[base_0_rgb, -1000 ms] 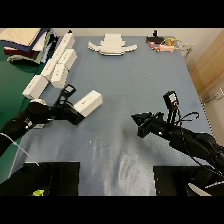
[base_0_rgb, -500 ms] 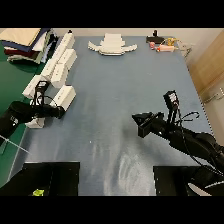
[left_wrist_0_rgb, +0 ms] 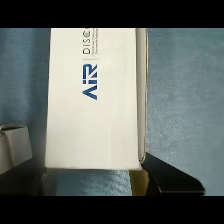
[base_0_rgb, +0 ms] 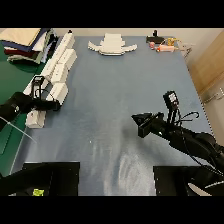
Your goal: Fold the box.
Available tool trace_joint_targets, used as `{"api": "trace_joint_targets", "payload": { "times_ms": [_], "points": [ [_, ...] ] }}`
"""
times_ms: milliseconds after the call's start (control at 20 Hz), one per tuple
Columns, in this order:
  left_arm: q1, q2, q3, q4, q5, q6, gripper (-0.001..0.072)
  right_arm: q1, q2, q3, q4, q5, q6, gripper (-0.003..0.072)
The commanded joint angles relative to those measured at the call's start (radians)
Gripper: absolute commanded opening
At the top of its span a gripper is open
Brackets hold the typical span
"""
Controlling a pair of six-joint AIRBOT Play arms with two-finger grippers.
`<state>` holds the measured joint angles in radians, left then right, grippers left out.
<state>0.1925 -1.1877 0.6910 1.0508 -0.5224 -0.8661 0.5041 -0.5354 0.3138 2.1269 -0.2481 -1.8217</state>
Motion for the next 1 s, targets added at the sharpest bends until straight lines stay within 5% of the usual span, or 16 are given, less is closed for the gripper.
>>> {"api": "trace_joint_targets", "payload": {
  "times_ms": [0,700,950],
  "points": [
    [-0.004,-0.111,0.097,0.023,0.015,-0.02,0.0359,-0.001,-0.001,0.0,-0.003,0.0,0.0,0.0039],
    [-0.074,-0.381,0.393,0.019,0.095,0.004,0.0359,-0.008,-0.002,0.0,-0.023,0.004,0.0,0.0039],
    [-0.074,-0.418,0.425,0.019,0.112,0.005,0.0359,-0.008,-0.002,0.0,-0.026,0.004,0.0,0.0039]
  ]
}}
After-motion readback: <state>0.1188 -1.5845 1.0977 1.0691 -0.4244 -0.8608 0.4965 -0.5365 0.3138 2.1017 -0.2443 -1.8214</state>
